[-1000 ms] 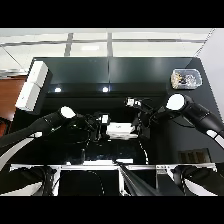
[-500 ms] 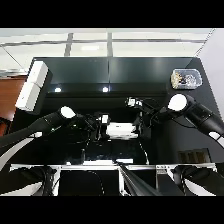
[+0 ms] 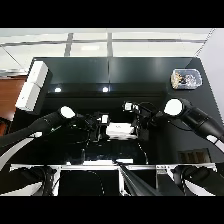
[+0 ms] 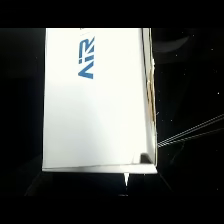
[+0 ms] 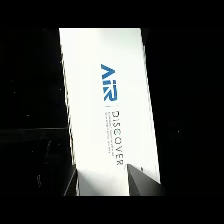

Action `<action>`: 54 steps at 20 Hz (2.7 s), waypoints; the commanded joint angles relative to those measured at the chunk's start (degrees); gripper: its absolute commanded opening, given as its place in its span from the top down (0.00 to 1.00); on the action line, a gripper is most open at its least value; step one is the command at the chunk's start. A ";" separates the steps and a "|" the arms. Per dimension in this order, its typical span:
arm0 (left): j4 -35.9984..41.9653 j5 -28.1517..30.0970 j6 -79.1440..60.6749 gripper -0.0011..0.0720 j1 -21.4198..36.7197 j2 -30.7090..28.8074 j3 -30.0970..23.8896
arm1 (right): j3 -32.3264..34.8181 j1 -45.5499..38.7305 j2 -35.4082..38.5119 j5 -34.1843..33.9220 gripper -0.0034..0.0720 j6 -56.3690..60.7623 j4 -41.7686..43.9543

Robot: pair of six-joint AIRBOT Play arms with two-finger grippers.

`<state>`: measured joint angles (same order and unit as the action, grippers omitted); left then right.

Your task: Fold the box and place the chain.

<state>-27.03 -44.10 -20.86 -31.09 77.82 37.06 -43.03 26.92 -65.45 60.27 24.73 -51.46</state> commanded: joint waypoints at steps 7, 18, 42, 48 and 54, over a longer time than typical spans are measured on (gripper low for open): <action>0.07 0.13 0.07 0.44 -0.02 0.02 0.04 | 0.20 -0.87 2.86 -0.46 0.46 0.55 -1.31; 0.07 0.09 0.07 0.44 -0.02 0.02 0.04 | 0.26 -1.66 4.72 -0.57 0.56 0.07 -2.21; 0.07 -0.07 0.09 0.44 -0.02 0.04 0.02 | 1.77 -0.68 4.57 -1.90 0.54 -0.35 -4.52; 0.09 -0.07 0.09 0.44 -0.02 0.04 0.02 | 2.16 -0.28 4.57 -2.86 0.44 -0.31 -4.50; 0.09 -0.07 0.09 0.44 -0.02 0.04 0.02 | 2.45 1.36 4.61 -3.74 0.44 0.72 -4.09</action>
<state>-26.96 -44.14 -20.73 -31.11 77.84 37.06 -40.62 27.83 -60.86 56.93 24.69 -56.03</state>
